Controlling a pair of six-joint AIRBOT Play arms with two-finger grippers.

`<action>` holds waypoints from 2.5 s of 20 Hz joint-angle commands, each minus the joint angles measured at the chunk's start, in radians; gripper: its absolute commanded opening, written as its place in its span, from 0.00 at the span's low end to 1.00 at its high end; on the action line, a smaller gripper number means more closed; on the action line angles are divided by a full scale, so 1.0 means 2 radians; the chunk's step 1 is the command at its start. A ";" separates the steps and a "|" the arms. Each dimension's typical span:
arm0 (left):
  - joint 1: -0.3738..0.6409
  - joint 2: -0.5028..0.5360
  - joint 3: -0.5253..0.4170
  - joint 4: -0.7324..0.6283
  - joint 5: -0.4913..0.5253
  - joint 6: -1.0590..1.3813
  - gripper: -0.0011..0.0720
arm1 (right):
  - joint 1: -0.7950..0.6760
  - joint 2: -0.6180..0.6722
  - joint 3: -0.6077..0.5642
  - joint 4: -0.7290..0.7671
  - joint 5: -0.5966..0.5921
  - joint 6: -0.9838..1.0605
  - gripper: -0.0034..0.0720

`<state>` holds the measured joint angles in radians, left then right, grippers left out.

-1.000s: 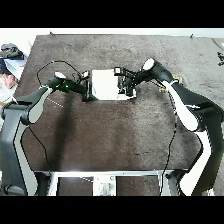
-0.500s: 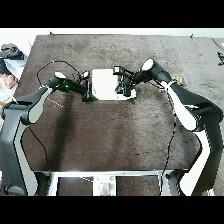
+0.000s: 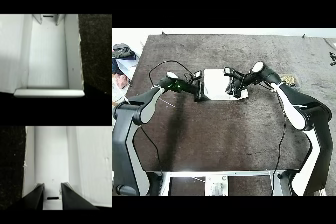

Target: Fold the box and place the chain.

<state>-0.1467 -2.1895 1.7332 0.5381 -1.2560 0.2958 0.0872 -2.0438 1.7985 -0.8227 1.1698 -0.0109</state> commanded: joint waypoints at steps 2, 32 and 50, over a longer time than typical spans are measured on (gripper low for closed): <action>0.000 0.000 0.000 0.000 0.000 0.000 0.49 | 0.001 -0.001 0.000 0.007 0.000 -0.011 0.42; 0.000 0.000 0.000 0.000 0.000 0.000 0.49 | -0.147 0.103 -0.107 -0.056 -0.031 0.549 0.04; 0.000 0.000 0.000 0.000 0.000 0.000 0.48 | -0.093 0.095 -0.207 0.202 -0.067 0.432 0.23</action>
<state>-0.1467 -2.1895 1.7325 0.5377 -1.2560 0.2955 -0.1158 -1.8671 1.3708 -0.4637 1.0157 0.8726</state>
